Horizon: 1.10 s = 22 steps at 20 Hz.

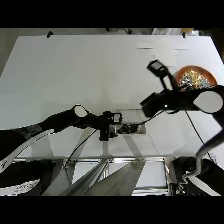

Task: Fold the box and place the chain.

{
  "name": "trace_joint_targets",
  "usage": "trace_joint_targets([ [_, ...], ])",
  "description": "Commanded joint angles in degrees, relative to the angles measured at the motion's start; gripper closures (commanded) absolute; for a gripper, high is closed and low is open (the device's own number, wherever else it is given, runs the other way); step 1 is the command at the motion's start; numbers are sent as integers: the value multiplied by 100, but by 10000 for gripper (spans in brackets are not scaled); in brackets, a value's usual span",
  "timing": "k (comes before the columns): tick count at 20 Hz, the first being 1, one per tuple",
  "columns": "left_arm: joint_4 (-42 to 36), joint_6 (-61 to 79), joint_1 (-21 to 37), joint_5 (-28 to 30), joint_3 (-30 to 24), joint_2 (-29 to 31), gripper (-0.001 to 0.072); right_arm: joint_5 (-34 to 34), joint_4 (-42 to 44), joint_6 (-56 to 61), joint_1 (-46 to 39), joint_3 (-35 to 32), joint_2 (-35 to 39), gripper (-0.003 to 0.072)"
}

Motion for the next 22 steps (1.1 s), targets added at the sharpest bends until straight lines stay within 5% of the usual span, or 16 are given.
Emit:
trace_joint_targets([
  [1, 0, 2, 2, -2, -2, -2, 500, 326, -1342, 918, -977, 133, -146, 667],
  [7, 2, 2, 2, 0, -2, -2, 500, 116, -1473, 1034, -1506, -446, -761, 666],
  [8, 2, 2, 2, 0, -2, -2, 500, 24, -1473, 1034, -1506, -560, -828, 622],
  [10, 2, 2, 2, -2, -2, -2, 500, -136, -1478, 1034, -1506, -763, -942, 267],
  [11, 2, 2, 2, 0, -2, -2, 500, -186, -1475, 1036, -1506, -835, -1003, 259],
  [14, 2, 2, 2, 0, -2, -2, 500, -337, -1471, 1080, -1506, -999, -1185, 404],
  [22, 2, 2, 2, 0, -2, -2, 500, -848, -1475, 1220, -1185, -1281, -1357, 409],
])
